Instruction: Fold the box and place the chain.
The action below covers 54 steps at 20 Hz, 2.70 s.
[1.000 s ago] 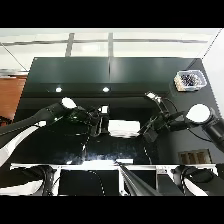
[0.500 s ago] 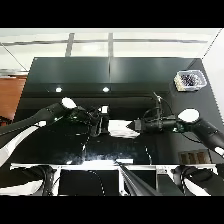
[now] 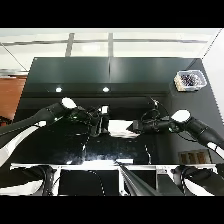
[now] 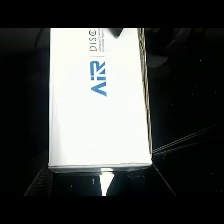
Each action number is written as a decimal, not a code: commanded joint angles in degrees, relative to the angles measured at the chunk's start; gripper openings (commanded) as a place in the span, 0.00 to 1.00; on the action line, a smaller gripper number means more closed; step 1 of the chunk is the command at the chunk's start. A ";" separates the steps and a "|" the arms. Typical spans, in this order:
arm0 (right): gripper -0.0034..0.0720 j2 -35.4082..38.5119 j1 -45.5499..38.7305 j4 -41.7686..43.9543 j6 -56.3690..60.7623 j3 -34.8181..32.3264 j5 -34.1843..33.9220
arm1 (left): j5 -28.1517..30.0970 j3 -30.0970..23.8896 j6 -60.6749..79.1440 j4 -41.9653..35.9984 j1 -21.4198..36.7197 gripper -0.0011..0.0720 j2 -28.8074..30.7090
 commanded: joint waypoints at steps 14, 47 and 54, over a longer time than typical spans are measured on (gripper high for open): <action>0.06 4.92 -11.87 -3.17 -3.17 6.19 18.93 | -1.90 0.02 -12.44 5.73 2.60 0.99 3.76; 0.07 19.91 -37.75 -13.33 -3.91 6.56 23.34 | 1.79 15.61 -29.83 7.76 -13.57 0.98 -3.32; 0.06 19.91 -37.75 -13.33 -3.89 6.56 23.23 | 1.20 15.61 -29.83 7.76 -13.73 0.98 -3.32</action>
